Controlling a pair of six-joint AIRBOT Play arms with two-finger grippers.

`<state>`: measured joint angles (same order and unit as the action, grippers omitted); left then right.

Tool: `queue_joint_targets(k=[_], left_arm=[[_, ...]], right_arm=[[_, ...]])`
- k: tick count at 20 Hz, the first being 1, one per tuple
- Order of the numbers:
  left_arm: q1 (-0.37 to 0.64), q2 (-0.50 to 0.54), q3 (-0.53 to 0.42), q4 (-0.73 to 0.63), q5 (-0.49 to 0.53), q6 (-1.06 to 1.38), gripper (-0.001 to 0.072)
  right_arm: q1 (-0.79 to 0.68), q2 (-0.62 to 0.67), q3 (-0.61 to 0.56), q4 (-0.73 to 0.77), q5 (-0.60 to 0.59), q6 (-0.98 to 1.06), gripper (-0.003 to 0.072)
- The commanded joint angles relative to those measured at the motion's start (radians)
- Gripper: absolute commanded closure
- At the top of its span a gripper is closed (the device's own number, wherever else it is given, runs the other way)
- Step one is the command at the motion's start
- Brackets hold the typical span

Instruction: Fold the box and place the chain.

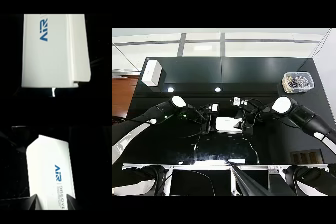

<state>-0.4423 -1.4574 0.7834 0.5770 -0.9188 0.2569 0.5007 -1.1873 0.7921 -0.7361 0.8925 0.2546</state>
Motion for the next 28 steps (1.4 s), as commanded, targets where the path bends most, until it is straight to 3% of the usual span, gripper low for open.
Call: queue_joint_targets(k=[1, 3, 4, 5, 14, 16, 28], left_arm=[[0.0, -0.001, 0.0, 0.0, 0.0, 0.0, 0.024], [0.0, -0.001, 0.0, 0.0, 0.0, 0.0, 0.024], [0.0, -0.001, 0.0, 0.0, 0.0, 0.0, 0.024], [0.0, -0.001, 0.0, 0.0, 0.0, 0.0, 0.024], [0.0, -0.001, 0.0, 0.0, 0.0, 0.0, 0.024], [0.0, -0.001, 0.0, 0.0, 0.0, 0.0, 0.024], [0.0, -0.001, 0.0, 0.0, 0.0, 0.0, 0.024]], right_arm=[[0.0, -0.001, 0.001, -0.001, 0.0, 0.003, 0.0267], [0.0, -0.001, 0.001, -0.001, 0.0, 0.003, 0.0268], [0.0, -0.001, 0.001, -0.001, 0.0, 0.003, 0.0328], [0.0, -0.001, 0.001, -0.001, 0.001, 0.004, 0.0493], [0.001, -0.001, 0.001, -0.04, 0.026, 0.031, 0.0481], [0.001, 0.0, 0.001, -0.05, 0.027, 0.047, 0.041], [0.001, -0.015, -0.002, -0.05, 0.024, 0.057, 0.0411]])
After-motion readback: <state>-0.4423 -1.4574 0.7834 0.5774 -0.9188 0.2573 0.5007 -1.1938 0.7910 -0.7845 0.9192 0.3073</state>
